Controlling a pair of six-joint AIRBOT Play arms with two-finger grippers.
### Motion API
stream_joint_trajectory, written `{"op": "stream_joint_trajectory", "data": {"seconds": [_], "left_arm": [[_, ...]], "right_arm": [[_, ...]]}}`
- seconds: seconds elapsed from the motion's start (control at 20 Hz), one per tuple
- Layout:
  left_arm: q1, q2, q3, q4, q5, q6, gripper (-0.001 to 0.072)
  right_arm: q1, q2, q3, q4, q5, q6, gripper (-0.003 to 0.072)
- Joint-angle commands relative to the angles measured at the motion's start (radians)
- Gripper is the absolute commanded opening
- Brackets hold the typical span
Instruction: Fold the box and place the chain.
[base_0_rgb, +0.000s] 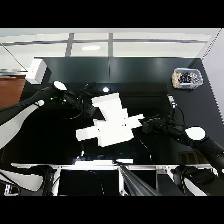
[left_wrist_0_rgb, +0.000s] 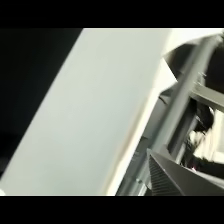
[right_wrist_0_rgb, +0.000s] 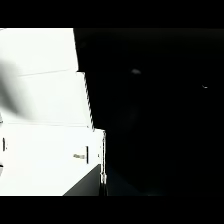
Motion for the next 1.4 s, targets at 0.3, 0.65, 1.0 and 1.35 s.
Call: {"op": "stream_joint_trajectory", "data": {"seconds": [0.3, 0.65, 1.0, 1.35], "left_arm": [[-0.034, -0.082, 0.121, 0.071, -0.112, 0.040, 0.0118], [-0.038, -0.056, 0.174, 0.100, -0.213, -0.006, 0.0018], [-0.253, 0.155, 0.023, 0.120, 0.164, 0.288, 0.0021], [-0.281, 0.216, 0.010, 0.204, 0.332, 0.346, 0.0019]], "right_arm": [[0.001, 0.001, 0.000, -0.031, 0.004, -0.001, 0.0016], [-0.145, 0.002, 0.167, -0.437, 0.237, -0.005, 0.0708], [-0.159, 0.000, 0.312, -0.620, 0.407, -0.301, 0.0701], [-0.159, 0.000, 0.234, -0.584, 0.386, -0.375, 0.0701]]}}
